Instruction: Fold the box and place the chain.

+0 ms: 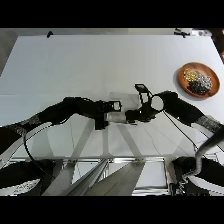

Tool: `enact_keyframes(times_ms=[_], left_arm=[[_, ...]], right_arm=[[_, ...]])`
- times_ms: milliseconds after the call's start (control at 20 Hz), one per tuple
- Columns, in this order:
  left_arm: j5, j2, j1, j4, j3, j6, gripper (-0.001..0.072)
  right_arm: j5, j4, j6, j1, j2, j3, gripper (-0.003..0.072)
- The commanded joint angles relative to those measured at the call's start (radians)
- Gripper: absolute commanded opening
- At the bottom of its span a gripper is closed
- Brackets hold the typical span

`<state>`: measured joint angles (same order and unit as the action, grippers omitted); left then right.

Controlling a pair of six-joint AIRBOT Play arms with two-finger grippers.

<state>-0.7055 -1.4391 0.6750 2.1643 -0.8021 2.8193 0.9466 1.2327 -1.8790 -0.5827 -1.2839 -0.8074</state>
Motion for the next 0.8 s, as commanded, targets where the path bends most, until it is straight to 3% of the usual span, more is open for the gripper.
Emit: enact_keyframes(times_ms=[0,250,750], left_arm=[[0.000,0.001,0.000,0.000,0.000,0.001,0.0396],[0.000,0.001,0.000,-0.001,0.000,0.001,0.0396],[0.000,0.001,0.000,-0.001,0.000,0.001,0.0396]], right_arm=[[0.022,0.014,-0.080,-0.012,-0.012,-0.043,0.0457],[0.150,0.133,-0.234,-0.073,-0.082,-0.123,0.0456],[0.106,0.233,-0.474,-0.128,-0.107,-0.130,0.0432]])
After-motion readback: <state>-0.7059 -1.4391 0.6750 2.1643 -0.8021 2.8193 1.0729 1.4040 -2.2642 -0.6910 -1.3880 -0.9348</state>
